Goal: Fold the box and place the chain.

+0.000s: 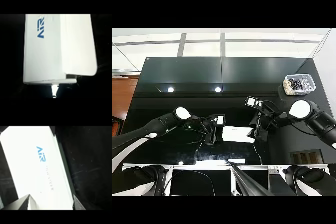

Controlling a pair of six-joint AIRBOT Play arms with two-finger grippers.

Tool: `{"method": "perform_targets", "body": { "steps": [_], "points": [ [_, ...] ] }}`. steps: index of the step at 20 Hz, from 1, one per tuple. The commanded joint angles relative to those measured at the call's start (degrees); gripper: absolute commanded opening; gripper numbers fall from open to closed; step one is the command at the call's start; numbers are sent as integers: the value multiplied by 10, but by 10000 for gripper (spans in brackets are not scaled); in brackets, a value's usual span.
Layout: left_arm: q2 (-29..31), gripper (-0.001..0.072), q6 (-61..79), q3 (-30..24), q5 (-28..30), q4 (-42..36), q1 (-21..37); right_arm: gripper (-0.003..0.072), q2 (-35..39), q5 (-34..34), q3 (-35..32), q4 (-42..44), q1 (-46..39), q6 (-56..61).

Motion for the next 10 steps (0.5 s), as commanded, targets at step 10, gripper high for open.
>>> {"method": "perform_targets", "body": {
  "steps": [10],
  "points": [
    [0, 461, 0, 0, 0, 0, 0, 494, 0, -10, -6, 26, 1, -86]
  ]
}}
